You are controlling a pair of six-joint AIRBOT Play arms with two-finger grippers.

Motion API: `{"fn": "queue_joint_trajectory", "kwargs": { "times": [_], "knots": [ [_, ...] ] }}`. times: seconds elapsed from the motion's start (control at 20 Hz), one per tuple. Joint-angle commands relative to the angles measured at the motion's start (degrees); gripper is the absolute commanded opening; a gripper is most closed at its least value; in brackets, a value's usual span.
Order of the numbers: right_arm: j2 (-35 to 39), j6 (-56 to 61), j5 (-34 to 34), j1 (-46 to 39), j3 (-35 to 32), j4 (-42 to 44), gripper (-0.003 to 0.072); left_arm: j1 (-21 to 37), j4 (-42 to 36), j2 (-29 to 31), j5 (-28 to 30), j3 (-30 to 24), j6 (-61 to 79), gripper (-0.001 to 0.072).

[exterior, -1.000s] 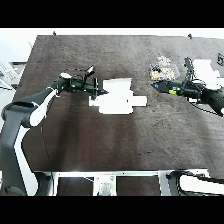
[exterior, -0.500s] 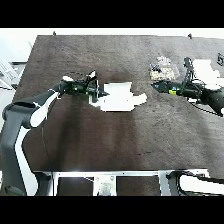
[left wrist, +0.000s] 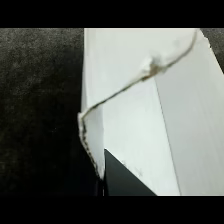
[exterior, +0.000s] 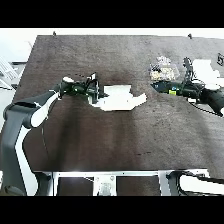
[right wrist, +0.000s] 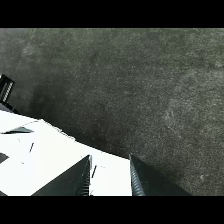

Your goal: Fold the box and place the chain.

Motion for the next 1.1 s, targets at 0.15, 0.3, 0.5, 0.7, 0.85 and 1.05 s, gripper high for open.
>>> {"fn": "queue_joint_trajectory", "kwargs": {
  "times": [0.15, 0.3, 0.5, 0.7, 0.85, 1.05],
  "knots": [
    [0.0, 0.1, 0.6, 0.2, 0.0, 0.0, 0.0297, 0.0, 0.1, 0.0, -0.9, 0.0, 2.2, 0.0017],
    [0.0, 0.1, 0.6, 0.3, 0.0, 0.0, 0.0297, 0.0, 0.0, 0.0, -0.9, 0.0, 3.0, 0.0018],
    [0.0, -3.0, 0.5, 0.3, 0.0, 0.0, 0.0299, 0.0, -0.3, 0.0, -0.2, 0.0, 2.4, 0.0021],
    [1.3, -13.4, 8.0, 0.5, 0.0, 0.0, 0.0324, 0.0, -0.5, 0.0, -0.2, 0.0, 2.4, 0.0021],
    [4.1, -21.4, 16.5, 2.2, -0.6, 0.0, 0.0329, 0.0, -0.5, 0.0, -0.2, 0.0, 2.4, 0.0021],
    [4.8, -38.2, 7.1, 10.7, -5.2, -2.8, 0.0532, 0.0, -0.5, 0.0, -0.2, 0.0, 2.4, 0.0021]
  ]
}}
